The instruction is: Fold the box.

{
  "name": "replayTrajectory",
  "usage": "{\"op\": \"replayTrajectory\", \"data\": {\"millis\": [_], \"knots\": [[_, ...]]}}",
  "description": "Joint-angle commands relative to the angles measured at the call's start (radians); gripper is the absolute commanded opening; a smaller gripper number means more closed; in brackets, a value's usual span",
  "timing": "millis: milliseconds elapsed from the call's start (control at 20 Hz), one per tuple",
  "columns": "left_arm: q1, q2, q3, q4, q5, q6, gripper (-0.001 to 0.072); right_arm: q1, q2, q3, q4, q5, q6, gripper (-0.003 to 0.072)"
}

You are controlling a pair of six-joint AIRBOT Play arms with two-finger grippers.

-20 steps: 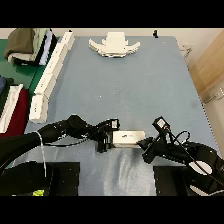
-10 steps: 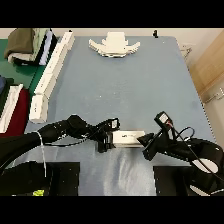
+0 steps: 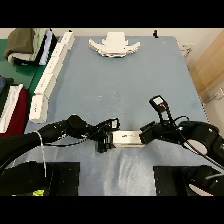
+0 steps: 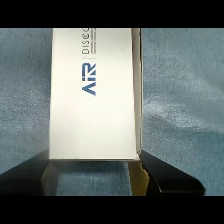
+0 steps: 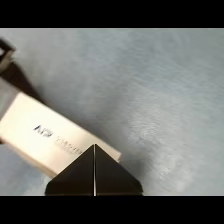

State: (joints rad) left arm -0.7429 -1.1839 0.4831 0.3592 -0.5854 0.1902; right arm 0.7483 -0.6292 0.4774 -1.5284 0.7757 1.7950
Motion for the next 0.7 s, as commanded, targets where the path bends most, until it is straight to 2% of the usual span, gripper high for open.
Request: {"op": "replayTrajectory", "data": {"millis": [0, 150, 300, 500, 650], "knots": [[0.001, 0.0, 0.001, 0.0, 0.003, 0.001, 0.0462, -0.066, -0.185, 0.129, -0.102, 0.124, 0.21, 0.0004], [0.001, 0.0, 0.004, 0.0, 0.003, 0.003, 0.0462, -0.135, -0.274, 0.22, -0.129, 0.132, 0.32, 0.0004], [0.003, 0.016, 0.016, 0.021, 0.021, -0.114, 0.0462, -0.182, -0.299, 0.267, -0.132, 0.123, 0.368, 0.0004], [0.019, 0.092, 0.057, 0.151, 0.069, -0.293, 0.0461, -0.226, -0.298, 0.272, -0.135, 0.125, 0.396, 0.0004], [0.113, 0.116, 0.101, 0.339, 0.16, -0.605, 0.0462, -0.244, -0.299, 0.272, -0.164, 0.124, 0.407, 0.0005]]}}
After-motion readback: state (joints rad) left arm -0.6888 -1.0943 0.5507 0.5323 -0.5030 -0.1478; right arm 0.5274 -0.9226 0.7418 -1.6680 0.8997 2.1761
